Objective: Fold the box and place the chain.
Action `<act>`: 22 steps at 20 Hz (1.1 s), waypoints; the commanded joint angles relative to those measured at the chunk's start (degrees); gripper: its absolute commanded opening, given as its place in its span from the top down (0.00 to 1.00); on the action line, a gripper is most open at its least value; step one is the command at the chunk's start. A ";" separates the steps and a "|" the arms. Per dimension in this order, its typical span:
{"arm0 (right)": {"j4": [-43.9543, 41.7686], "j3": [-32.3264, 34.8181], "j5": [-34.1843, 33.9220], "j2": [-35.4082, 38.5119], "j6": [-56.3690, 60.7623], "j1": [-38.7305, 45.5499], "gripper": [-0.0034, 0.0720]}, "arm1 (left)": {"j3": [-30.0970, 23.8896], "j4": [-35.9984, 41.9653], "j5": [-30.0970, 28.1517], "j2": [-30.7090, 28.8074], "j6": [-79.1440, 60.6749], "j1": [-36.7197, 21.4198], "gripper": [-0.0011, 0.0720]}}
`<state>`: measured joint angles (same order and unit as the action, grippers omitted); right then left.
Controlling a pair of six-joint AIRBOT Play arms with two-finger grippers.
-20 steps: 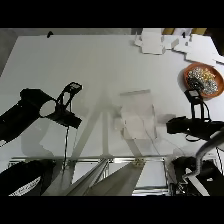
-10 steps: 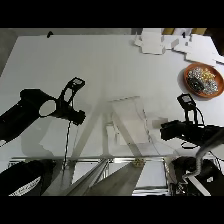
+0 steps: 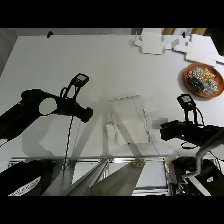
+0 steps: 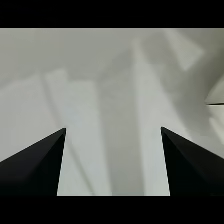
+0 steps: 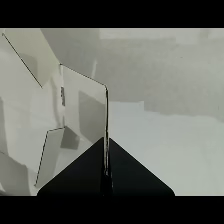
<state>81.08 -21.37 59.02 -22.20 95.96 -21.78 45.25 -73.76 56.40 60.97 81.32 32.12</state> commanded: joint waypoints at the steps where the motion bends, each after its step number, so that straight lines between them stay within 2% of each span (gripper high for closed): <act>1: -0.24 0.00 0.46 0.04 -0.46 -0.07 0.93 | 0.00 32.61 2.23 5.09 -35.36 -4.11 0.14; 2: -0.24 0.00 0.46 0.04 -0.46 -0.07 0.93 | 0.02 43.25 4.81 8.07 -45.42 -6.34 0.14; 3: -0.28 0.00 0.52 0.04 -0.44 -0.07 0.93 | 0.07 49.75 6.27 10.84 -51.25 -7.98 0.14; 4: -0.28 0.00 0.50 0.04 -0.44 -0.07 0.93 | 0.70 53.02 8.09 14.08 -55.58 -9.27 0.13; 6: -0.28 0.00 0.50 0.04 -0.44 -0.07 0.93 | 3.74 52.30 10.99 20.41 -57.96 -10.12 0.13; 11: -0.33 0.00 0.52 0.04 -0.44 -0.07 0.93 | 13.03 51.89 13.81 33.57 -59.28 -9.51 0.12; 14: -0.31 0.00 0.50 0.04 -0.44 -0.04 0.93 | 14.32 52.30 15.69 37.38 -60.81 -9.05 0.12; 18: -0.31 0.00 0.50 0.04 -0.42 -0.04 0.93 | 14.32 52.33 16.52 38.64 -65.33 -5.33 0.16; 19: -0.31 0.00 0.50 0.04 -0.42 -0.07 0.93 | 14.32 52.30 16.50 38.62 -66.62 -4.35 0.25; 20: -0.31 0.00 0.50 0.04 -0.42 -0.07 0.93 | 14.32 52.17 16.52 38.62 -67.25 -3.74 0.40; 21: -0.33 0.00 0.52 0.04 -0.42 -0.07 0.93 | 14.32 51.93 16.46 38.60 -67.30 -3.45 0.67; 22: -0.33 0.00 0.52 0.04 -0.42 -0.07 0.93 | 14.32 51.45 16.46 38.60 -67.47 -3.54 0.74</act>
<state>80.79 -21.37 59.61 -22.20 95.50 -21.78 59.40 -21.71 72.55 99.09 16.10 27.42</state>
